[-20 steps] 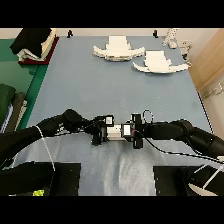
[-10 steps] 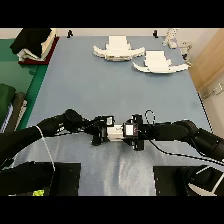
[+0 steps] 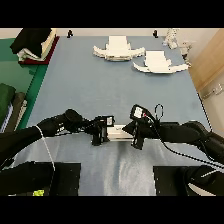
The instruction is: Fold the box.
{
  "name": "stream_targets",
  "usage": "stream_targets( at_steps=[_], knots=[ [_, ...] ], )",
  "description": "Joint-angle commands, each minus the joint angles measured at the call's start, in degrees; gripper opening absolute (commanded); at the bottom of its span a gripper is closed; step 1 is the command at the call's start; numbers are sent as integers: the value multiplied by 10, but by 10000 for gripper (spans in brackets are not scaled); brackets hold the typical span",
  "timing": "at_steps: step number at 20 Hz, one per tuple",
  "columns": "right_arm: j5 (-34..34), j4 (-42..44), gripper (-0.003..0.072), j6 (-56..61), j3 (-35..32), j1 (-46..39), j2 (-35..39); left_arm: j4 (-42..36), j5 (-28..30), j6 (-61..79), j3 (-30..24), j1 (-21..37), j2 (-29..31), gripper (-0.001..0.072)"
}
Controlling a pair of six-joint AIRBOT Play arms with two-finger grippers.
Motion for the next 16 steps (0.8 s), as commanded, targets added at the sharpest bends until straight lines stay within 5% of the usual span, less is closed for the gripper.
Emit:
stream_targets(
  at_steps=[1, 6, 16],
  knots=[
    [26, 53, 1, 110, -23, 1, -8, 0, 0, 0, 0, 0, 0, 497],
    [149, 68, 1, 116, -83, 26, -25, 0, 1, 0, 0, 0, 0, 497],
    [150, 66, 1, 116, -89, 41, -90, 0, 1, 0, 0, 0, 0, 497]
  ],
)
